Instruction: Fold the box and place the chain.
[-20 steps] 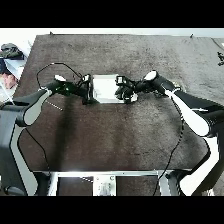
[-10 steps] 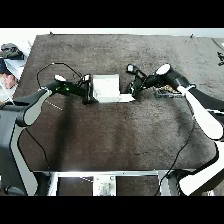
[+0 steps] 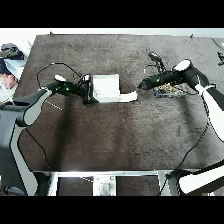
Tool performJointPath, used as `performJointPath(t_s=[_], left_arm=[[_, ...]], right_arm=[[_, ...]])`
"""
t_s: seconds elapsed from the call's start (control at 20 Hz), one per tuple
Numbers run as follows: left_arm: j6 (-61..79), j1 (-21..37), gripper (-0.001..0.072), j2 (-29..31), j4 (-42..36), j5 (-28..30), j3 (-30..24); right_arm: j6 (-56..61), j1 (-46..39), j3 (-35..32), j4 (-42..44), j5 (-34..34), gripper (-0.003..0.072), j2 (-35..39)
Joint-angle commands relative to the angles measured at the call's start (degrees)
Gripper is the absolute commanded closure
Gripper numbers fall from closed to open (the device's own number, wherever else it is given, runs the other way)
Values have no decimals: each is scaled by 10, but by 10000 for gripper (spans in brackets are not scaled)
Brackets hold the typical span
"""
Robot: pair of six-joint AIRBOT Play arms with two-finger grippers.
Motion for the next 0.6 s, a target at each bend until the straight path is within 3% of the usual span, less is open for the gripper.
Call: performJointPath(t_s=[0.0, 0.3, 0.55], left_arm=[[0, 0, 295, 0, 0, 0, 0], [0, 0, 295, 0, 0, 0, 0], [0, 0, 295, 0, 0, 0, 0]], right_arm=[[84, -15, -35, -7, -21, 687, 2], [101, -13, -105, -4, -83, 689, 2], [77, 25, -118, 52, -100, 687, -19]])
